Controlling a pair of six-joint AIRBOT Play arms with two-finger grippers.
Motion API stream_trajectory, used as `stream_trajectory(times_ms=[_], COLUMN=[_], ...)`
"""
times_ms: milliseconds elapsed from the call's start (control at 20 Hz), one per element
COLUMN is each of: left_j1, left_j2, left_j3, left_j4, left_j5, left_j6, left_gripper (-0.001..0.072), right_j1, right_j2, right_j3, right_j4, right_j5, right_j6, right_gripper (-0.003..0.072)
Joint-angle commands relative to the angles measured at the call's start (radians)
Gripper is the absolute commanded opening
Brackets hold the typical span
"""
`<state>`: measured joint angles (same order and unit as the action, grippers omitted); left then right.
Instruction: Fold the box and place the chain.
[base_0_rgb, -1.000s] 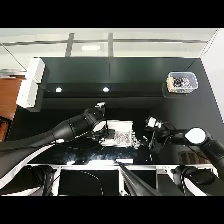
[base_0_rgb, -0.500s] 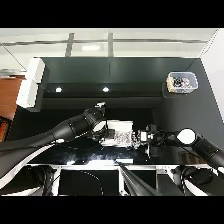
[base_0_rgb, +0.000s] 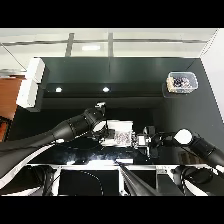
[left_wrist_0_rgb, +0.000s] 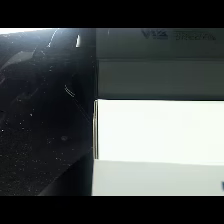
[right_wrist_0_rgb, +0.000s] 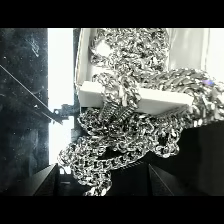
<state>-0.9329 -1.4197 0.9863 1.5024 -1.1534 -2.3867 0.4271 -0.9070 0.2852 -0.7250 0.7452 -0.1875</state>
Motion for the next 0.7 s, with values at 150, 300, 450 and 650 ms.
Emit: stream_trajectory(times_ms=[150,300,450,650], left_j1=[0.0,0.0,0.0,0.0], left_j2=[0.0,0.0,0.0,0.0], left_j3=[0.0,0.0,0.0,0.0], left_j4=[0.0,0.0,0.0,0.0], left_j5=[0.0,0.0,0.0,0.0], left_j6=[0.0,0.0,0.0,0.0], left_gripper=[0.0031,0.0031,0.0031,0.0031], right_j1=[0.01,0.009,0.01,0.01], right_j2=[-0.037,-0.037,-0.037,-0.05], right_j3=[-0.001,0.0,0.0,-0.001], right_j4=[0.05,0.105,0.149,0.234], right_j5=[-0.056,-0.081,-0.079,-0.072], right_j6=[-0.06,-0.089,-0.107,-0.108], right_gripper=[0.0672,0.0672,0.0672,0.0672])
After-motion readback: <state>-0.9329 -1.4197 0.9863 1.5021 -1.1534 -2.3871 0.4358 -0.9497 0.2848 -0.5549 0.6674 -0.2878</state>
